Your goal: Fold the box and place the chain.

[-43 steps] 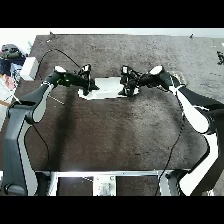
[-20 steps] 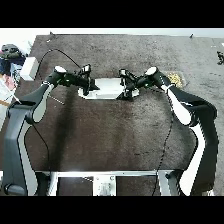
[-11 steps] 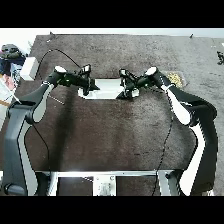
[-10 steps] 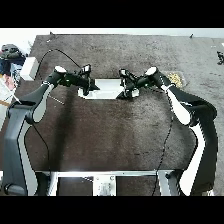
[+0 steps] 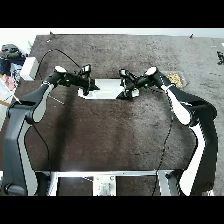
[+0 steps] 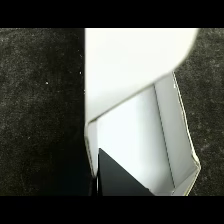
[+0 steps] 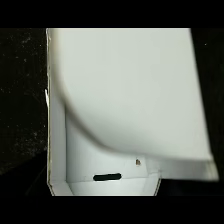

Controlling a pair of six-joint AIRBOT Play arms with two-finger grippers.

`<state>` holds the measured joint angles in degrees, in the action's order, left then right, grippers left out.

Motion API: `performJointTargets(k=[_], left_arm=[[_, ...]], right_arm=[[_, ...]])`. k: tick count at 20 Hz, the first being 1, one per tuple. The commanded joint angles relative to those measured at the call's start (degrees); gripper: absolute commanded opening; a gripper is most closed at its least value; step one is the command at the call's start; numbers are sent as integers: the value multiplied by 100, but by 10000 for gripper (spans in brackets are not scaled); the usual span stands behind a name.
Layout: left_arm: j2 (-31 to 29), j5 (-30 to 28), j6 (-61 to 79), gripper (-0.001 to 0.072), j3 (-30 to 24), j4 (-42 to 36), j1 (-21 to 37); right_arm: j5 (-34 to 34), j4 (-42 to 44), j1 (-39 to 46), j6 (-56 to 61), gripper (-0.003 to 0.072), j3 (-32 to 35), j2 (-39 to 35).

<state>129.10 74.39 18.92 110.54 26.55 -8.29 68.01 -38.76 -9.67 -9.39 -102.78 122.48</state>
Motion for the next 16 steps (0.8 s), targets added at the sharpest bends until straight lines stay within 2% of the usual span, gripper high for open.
performJointTargets(k=[1, 10, 13, 14, 15, 16], left_arm=[[2, -4, 2, 12, 0, 2, 0], [2, 13, -2, 12, 0, 0, 0], [2, 184, -17, 13, 0, -7, 0], [2, 284, -63, 71, 0, -20, 0], [2, 317, -127, 288, 0, -31, 0], [0, 319, -278, 326, 0, -94, 2]], right_arm=[[-4, -2, -2, -2, 468, -7, 4], [-4, -2, -2, -2, 468, -7, 4], [-4, -2, -2, -2, 468, -7, 4], [-4, -2, -2, -2, 468, -7, 4], [-4, -2, -2, -2, 468, -7, 4], [-4, -2, -2, -2, 468, -7, 4]])
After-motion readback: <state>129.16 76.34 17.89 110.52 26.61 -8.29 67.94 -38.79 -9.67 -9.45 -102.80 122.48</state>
